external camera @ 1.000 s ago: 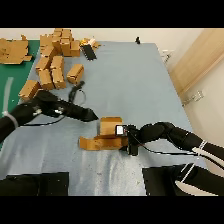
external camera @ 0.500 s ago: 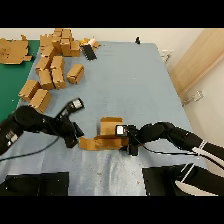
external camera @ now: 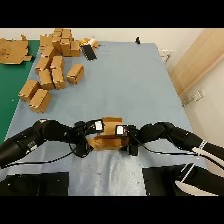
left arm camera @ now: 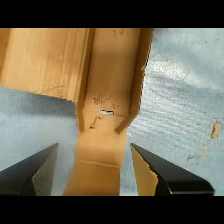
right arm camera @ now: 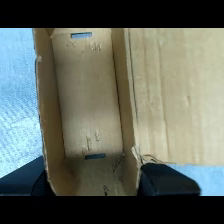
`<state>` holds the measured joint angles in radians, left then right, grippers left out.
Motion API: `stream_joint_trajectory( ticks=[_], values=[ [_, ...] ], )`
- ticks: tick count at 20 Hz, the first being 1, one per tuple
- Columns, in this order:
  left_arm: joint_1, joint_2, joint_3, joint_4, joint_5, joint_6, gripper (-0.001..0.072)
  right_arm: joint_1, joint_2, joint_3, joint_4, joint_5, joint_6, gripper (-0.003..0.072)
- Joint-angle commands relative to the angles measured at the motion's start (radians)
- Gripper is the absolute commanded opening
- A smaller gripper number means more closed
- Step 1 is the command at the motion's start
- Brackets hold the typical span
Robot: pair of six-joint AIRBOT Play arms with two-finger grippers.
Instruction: Fold the box.
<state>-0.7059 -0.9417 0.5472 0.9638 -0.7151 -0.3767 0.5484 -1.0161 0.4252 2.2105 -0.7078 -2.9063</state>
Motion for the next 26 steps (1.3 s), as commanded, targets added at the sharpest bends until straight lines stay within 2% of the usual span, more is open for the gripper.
stream_joint_trajectory(
  ticks=[1,5,9,11,12,17,20,24,26],
  values=[
    [-0.024,-0.055,-0.002,0.006,0.034,0.032,0.0685,0.000,0.000,0.000,0.000,0.000,0.000,0.0588],
    [-0.026,-0.080,0.008,-0.051,0.045,0.033,0.0685,0.000,0.000,0.000,0.000,0.000,0.000,0.0588],
    [-0.079,-0.120,0.017,-0.055,0.072,0.044,0.0684,0.000,-0.001,0.000,0.000,0.000,0.000,0.0588],
    [-0.100,-0.130,0.017,-0.053,0.111,0.044,0.0497,0.000,0.000,0.000,0.000,0.000,0.000,0.0588],
    [-0.101,-0.130,0.018,-0.053,0.120,0.044,0.0458,0.000,0.000,0.000,0.000,0.000,0.000,0.0588],
    [-0.098,-0.130,0.019,-0.035,0.122,0.044,0.0457,0.000,0.000,-0.001,0.000,0.000,0.000,0.0588],
    [-0.097,-0.130,0.019,-0.022,0.084,0.040,0.0457,0.000,-0.001,0.000,0.000,0.000,0.000,0.0587],
    [-0.097,-0.127,0.024,0.114,0.066,-0.112,0.0458,0.000,0.000,0.000,0.000,0.000,0.000,0.0588],
    [-0.097,-0.123,0.035,0.117,0.048,-0.121,0.0458,0.000,-0.001,0.000,0.000,0.000,0.000,0.0588]
  ],
)
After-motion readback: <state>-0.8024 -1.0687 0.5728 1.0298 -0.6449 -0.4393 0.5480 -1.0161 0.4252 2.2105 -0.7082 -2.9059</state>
